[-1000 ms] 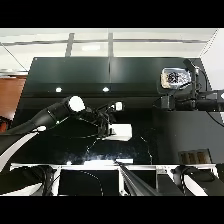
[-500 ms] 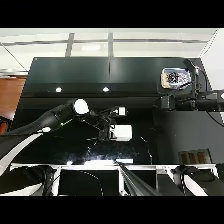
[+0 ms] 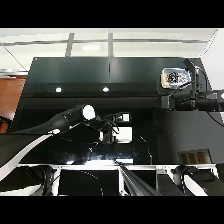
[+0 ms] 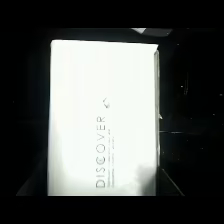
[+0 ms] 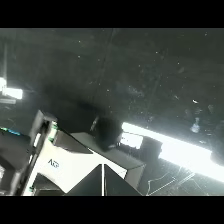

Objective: Fold the box and place the chain.

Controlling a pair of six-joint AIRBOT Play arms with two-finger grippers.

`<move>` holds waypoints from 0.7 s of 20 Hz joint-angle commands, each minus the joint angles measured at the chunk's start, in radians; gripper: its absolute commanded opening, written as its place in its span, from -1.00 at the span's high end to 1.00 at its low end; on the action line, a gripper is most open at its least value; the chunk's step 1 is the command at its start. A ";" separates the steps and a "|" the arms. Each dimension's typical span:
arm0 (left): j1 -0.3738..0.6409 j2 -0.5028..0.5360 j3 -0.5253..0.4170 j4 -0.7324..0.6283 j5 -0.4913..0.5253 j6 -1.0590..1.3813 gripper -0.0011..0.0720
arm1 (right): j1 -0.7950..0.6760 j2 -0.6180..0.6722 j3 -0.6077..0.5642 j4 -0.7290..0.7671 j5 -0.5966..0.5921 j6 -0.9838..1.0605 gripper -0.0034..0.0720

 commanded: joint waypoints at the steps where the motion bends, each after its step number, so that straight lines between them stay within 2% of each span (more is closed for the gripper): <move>1: -0.017 -0.021 -0.005 0.010 0.077 -0.052 -0.84 | 0.000 0.001 0.000 0.000 -0.001 0.000 0.87; 2: -0.008 -0.019 -0.005 0.030 0.068 -0.093 -0.40 | 0.000 0.001 0.000 0.000 -0.002 0.000 0.87; 3: 0.010 -0.012 -0.005 0.054 0.044 -0.123 -0.09 | 0.000 0.001 0.000 0.000 -0.001 0.000 0.87; 5: 0.078 0.021 -0.005 0.086 -0.016 -0.150 -0.09 | 0.000 0.001 0.000 0.000 0.000 0.000 0.87; 7: 0.197 0.077 -0.005 0.148 -0.032 -0.209 -0.10 | 0.000 0.001 0.000 0.000 0.002 0.001 0.87; 9: 0.379 0.127 -0.005 0.209 -0.019 -0.239 -0.12 | 0.000 0.001 0.000 0.000 0.001 0.007 0.87; 11: 0.610 0.134 0.021 0.211 0.042 -0.239 -0.13 | 0.000 0.001 0.000 0.001 0.002 0.021 0.87; 13: 0.818 0.090 0.090 0.177 0.120 -0.238 -0.13 | 0.000 0.001 0.000 0.001 0.002 0.039 0.87; 14: 0.901 0.044 0.159 0.176 0.106 -0.243 -0.13 | 0.000 0.001 0.000 0.001 0.002 0.039 0.87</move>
